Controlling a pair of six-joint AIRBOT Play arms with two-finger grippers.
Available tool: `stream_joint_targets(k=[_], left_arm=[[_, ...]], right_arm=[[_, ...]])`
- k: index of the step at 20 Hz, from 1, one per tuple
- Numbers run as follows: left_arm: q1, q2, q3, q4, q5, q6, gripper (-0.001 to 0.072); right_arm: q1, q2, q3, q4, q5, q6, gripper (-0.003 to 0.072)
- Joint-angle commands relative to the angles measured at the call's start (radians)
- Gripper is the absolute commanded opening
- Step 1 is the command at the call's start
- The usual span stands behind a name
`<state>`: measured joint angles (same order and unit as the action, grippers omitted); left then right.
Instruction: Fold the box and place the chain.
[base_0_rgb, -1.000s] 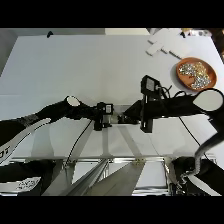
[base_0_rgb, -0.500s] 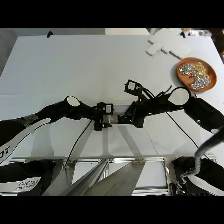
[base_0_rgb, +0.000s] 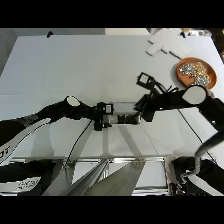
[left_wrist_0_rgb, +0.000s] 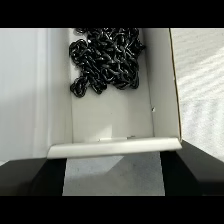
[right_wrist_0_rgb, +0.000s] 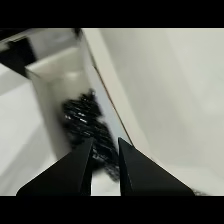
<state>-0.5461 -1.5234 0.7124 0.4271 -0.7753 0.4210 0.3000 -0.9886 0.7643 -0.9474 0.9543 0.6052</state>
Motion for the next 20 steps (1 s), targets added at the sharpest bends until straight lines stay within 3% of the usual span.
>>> stream_joint_targets(k=[1, 3, 4, 5, 10, 14, 20], left_arm=[[0.000, 0.000, 0.000, 0.000, 0.000, 0.000, 0.0012], [0.000, 0.000, 0.000, 0.000, 0.000, 0.000, 0.0012], [0.000, 0.000, 0.000, 0.000, 0.000, 0.000, 0.0012], [0.000, 0.000, 0.000, 0.000, 0.000, 0.000, 0.0012], [0.000, 0.000, 0.000, 0.000, 0.000, 0.000, 0.0012], [0.000, 0.000, 0.000, 0.000, 0.000, 0.000, 0.0012], [0.000, 0.000, 0.000, 0.000, 0.000, 0.000, 0.0012]], right_arm=[[-0.157, 0.041, 0.000, -0.169, 0.002, 0.133, 0.0180], [-0.203, 0.008, 0.000, -0.231, -0.045, 0.201, 0.0197], [-0.209, -0.020, 0.000, -0.262, -0.076, 0.238, 0.0295], [-0.209, -0.045, 0.000, -0.290, -0.101, 0.267, 0.0327], [-0.209, -0.176, 0.016, -0.464, -0.222, 0.481, 0.0319], [-0.208, -0.314, 0.111, -0.619, -0.162, 0.628, 0.0321], [-0.208, -0.413, 0.177, -0.643, -0.131, 0.682, 0.0320]])
